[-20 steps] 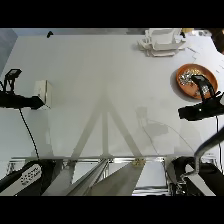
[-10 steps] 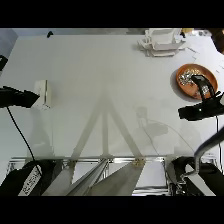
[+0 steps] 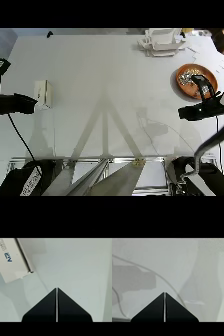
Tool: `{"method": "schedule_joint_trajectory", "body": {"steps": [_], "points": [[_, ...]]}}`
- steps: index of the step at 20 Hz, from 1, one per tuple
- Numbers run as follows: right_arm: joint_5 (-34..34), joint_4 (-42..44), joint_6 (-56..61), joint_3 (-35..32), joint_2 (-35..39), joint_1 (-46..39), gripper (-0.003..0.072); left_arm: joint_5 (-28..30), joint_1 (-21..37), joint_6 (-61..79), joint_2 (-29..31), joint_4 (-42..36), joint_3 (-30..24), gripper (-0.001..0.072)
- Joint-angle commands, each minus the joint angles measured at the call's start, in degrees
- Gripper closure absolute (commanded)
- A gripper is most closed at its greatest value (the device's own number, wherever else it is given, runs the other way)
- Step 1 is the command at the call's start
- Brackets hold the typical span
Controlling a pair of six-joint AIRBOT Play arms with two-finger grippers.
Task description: Fold the box and place the chain.
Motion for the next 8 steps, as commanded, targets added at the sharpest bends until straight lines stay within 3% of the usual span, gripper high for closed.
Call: {"method": "schedule_joint_trajectory", "body": {"steps": [1,8], "points": [[0.00,0.02,0.02,0.00,0.04,-0.04,0.0670,-0.02,-1.62,-0.37,0.15,0.17,-0.02,0.0705],[0.04,0.02,0.02,0.00,0.04,-0.04,0.0670,0.94,-2.93,-0.37,0.09,0.24,-0.02,0.0704]]}}
